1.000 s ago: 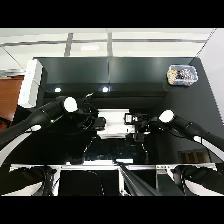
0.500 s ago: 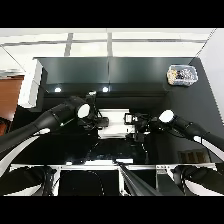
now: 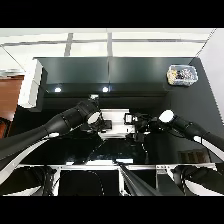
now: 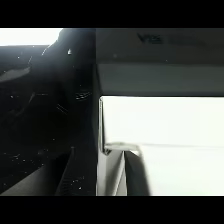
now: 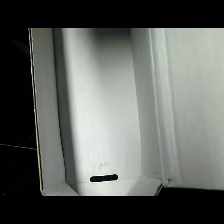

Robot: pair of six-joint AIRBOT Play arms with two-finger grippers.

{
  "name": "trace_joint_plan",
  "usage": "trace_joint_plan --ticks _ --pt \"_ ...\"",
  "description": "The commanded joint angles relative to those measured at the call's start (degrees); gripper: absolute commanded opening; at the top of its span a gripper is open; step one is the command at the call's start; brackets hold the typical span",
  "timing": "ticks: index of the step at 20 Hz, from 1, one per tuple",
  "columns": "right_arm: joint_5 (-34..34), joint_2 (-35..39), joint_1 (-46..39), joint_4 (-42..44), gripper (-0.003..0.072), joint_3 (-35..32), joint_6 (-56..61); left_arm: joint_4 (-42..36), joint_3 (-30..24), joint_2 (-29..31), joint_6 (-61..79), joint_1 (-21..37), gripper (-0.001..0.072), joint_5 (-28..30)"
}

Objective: Fold the box and place the chain.

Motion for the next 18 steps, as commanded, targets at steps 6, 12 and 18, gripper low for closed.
trace_joint_plan --ticks 6,12,18 --pt "0.0 0.0 0.0 0.0 0.0443 0.0 0.0 -1.3 0.1 -1.2 -1.2 -0.2 0.0369 1.3" --pt "0.0 0.0 0.0 0.0 0.0443 0.0 0.0 -3.0 0.2 -2.6 -0.6 -0.2 0.0269 1.9" --pt "0.0 0.0 0.0 0.0 0.0443 0.0 0.0 -3.1 1.0 -2.6 0.2 -0.2 0.0030 2.8"
